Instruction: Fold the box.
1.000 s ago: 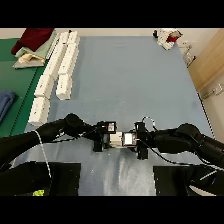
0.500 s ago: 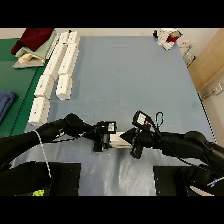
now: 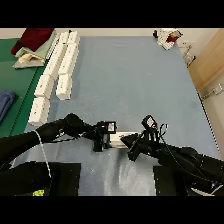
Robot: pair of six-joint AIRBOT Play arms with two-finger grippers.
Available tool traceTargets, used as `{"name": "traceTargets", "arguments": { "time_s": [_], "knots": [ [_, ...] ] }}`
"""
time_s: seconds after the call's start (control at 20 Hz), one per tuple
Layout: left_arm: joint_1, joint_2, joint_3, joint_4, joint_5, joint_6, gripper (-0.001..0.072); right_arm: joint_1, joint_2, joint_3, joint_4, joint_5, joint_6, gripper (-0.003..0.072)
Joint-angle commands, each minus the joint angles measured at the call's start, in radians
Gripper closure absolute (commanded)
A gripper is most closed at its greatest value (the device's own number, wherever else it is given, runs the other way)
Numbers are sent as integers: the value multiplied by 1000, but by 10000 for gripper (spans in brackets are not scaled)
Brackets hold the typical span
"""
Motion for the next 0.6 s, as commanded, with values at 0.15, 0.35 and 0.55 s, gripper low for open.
{"name": "traceTargets", "arguments": {
  "time_s": [0.15, 0.35, 0.55],
  "knots": [
    [0, 0, 0, 0, 0, 0, 241, 12, 0, -52, 0, 26, 26, 644],
    [0, 0, 0, 0, 0, 0, 241, 12, -16, -75, 0, 23, 43, 644],
    [0, 0, 0, 0, 0, 0, 241, 12, -47, -74, 0, 23, 63, 645]
  ]
}}
